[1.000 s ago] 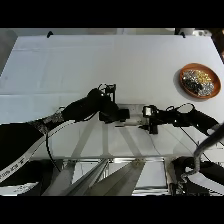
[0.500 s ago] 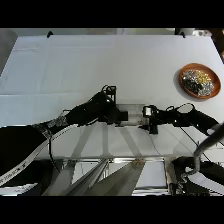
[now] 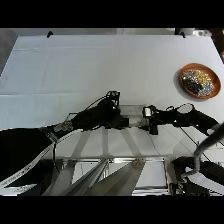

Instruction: Fold the box and place the chain.

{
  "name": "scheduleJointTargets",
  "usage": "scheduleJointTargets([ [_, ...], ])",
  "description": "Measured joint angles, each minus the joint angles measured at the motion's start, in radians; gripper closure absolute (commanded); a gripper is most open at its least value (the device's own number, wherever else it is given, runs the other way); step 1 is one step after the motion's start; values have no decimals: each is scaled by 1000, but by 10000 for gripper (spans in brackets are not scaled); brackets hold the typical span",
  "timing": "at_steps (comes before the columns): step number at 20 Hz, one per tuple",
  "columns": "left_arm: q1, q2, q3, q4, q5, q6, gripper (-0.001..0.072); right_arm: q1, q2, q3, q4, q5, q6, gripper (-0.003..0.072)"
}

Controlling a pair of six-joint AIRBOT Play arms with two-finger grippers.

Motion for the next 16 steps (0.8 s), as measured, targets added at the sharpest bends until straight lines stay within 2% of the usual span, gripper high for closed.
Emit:
scheduleJointTargets([
  [2,-1,0,0,4,5,-1,599,0,0,0,2,-1,2,279],
  [4,-2,0,0,5,5,-1,638,0,0,0,6,0,5,279],
  [5,-2,0,0,2,-2,-2,702,0,0,0,6,-1,4,279],
  [10,-2,0,0,-8,-25,-3,705,0,0,0,3,0,6,279],
  [12,-2,0,0,-13,-36,-3,702,0,1,0,3,-1,4,279],
  [13,-2,0,0,-15,-39,-3,675,0,1,0,3,-1,4,279],
  [14,-1,0,0,-19,-41,0,600,0,1,0,3,-2,3,279],
  [15,0,0,0,-24,-50,5,496,0,1,0,2,-3,-1,279],
  [16,2,0,0,-36,-65,4,455,0,1,0,2,-4,-1,279],
])
